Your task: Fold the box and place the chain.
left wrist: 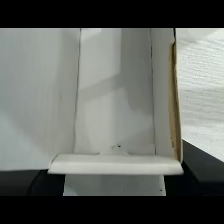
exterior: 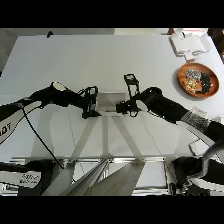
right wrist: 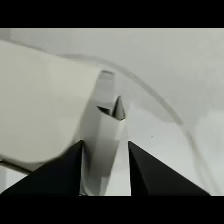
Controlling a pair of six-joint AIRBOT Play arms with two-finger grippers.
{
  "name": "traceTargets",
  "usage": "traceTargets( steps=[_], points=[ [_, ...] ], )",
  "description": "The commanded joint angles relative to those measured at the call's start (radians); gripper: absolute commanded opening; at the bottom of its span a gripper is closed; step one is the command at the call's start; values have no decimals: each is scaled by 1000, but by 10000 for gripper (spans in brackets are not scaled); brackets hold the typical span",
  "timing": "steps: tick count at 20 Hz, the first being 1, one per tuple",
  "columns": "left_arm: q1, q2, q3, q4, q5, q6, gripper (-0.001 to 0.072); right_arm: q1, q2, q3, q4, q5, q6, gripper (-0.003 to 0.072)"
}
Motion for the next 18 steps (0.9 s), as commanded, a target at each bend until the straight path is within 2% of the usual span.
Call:
traceTargets(
  steps=[1, 3, 6, 7, 8, 14, 15, 17, 18],
  points=[
    [1, 1, 0, -1, 3, 0, 517, 5, 0, 27, 51, -12, 2, 262],
    [1, 1, 0, -1, 3, 0, 517, 5, 0, 31, 78, -14, 2, 213],
    [1, 1, 0, -1, 3, 0, 517, 5, 0, 31, 85, -11, 1, 207],
    [1, 1, 0, -1, 3, 0, 517, 6, -1, 31, 82, -10, -1, 126],
    [1, 1, 0, -1, 3, 0, 517, 6, -5, 31, 74, -6, 0, 102],
    [1, 1, 0, -1, 3, 0, 517, 23, -43, 31, -11, 74, 2, 106],
    [1, 1, 0, -1, 3, 1, 517, 28, -47, 31, -19, 74, 4, 119],
    [1, 1, 0, -1, 3, 0, 517, 31, -48, 32, -19, 66, 4, 320],
    [1, 1, 0, -1, 3, 0, 517, 30, -48, 37, -20, 68, 3, 324]
  ],
)
